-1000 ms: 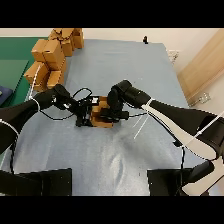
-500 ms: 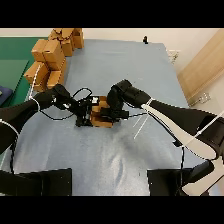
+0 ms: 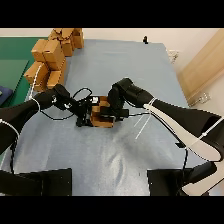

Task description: Fold the box.

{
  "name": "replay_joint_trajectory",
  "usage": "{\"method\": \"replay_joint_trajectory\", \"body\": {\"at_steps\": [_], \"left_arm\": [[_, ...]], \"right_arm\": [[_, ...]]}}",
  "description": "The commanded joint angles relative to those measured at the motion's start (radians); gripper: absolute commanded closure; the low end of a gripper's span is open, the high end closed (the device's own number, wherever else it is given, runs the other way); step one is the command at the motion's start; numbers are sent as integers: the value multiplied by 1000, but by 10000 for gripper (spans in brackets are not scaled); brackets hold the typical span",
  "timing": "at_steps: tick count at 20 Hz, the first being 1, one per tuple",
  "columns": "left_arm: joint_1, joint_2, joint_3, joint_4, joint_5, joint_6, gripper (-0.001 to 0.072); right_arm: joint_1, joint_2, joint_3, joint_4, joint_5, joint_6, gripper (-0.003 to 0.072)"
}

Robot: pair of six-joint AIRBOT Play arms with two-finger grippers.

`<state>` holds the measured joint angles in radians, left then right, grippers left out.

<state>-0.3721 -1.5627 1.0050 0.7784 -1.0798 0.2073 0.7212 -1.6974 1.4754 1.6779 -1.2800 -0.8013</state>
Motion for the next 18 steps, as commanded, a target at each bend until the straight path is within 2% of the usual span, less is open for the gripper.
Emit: {"method": "replay_joint_trajectory", "body": {"at_steps": [1, 5, 6, 8, 9, 10, 11, 12, 14, 16, 18], "left_arm": [[0, 0, 0, 4, -1, 1, 656], [0, 0, 0, 4, -1, 1, 656], [0, 0, 0, 5, 0, 1, 656], [0, 0, 0, 5, 0, 1, 656], [0, 0, 0, 5, -1, 1, 656], [0, 0, 0, 7, 0, 1, 656], [0, 0, 0, 7, 0, 1, 656], [0, 0, 0, 7, -1, 1, 656], [0, 0, 0, 7, -1, 1, 656], [0, 0, 0, 7, 0, 1, 656], [0, 0, 0, 7, -2, 1, 656]], "right_arm": [[-5, 25, 0, -14, -15, -12, 258], [-8, 61, 0, -13, -27, -70, 226], [-8, 85, -1, 5, -5, -120, 201], [-9, 157, -2, 58, 76, -231, 198], [-16, 200, -7, 44, 79, -246, 232], [-31, 243, -21, 26, 79, -258, 361], [-54, 296, -54, 10, 94, -274, 630], [-84, 347, -100, -4, 116, -277, 683], [-183, 422, -215, 14, 123, -286, 684], [-308, 428, -340, 115, 222, -378, 684], [-440, 354, -416, 438, 396, -619, 684]]}}
